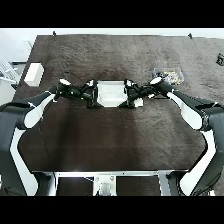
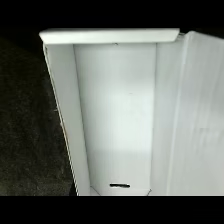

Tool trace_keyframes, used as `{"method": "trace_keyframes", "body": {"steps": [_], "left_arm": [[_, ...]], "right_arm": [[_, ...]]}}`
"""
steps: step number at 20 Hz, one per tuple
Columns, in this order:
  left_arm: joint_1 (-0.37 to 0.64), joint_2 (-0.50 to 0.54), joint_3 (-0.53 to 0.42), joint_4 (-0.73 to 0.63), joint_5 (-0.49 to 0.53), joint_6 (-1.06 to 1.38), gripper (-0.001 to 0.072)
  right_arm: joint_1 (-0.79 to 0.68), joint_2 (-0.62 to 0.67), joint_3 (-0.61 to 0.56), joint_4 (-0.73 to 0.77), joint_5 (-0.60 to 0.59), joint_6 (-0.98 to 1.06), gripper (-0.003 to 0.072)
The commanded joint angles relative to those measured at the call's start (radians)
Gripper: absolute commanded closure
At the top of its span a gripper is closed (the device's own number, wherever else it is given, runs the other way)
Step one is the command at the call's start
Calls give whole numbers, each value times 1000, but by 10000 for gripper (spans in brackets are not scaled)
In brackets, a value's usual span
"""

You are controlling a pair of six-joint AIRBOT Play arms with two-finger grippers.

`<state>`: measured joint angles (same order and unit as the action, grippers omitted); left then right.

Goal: Fold the box and place the chain.

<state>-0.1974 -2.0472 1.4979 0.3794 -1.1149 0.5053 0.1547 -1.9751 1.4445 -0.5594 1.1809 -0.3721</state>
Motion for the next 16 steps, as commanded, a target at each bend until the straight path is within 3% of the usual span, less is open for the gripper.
{"method": "trace_keyframes", "body": {"steps": [1,4,5,6,7,16], "left_arm": [[-7,-2,3,3,7,6,60],[-7,-2,3,3,8,8,61],[-7,-2,3,3,8,8,102],[-7,-2,3,2,7,8,311],[-7,-2,3,2,7,8,356],[-7,-2,3,2,7,8,355]], "right_arm": [[1,0,0,1,-2,1,133],[1,0,0,1,-2,1,133],[1,0,0,1,-2,1,133],[1,0,0,1,-2,1,134],[1,0,0,1,-2,1,133],[1,0,0,1,-2,1,133]]}}
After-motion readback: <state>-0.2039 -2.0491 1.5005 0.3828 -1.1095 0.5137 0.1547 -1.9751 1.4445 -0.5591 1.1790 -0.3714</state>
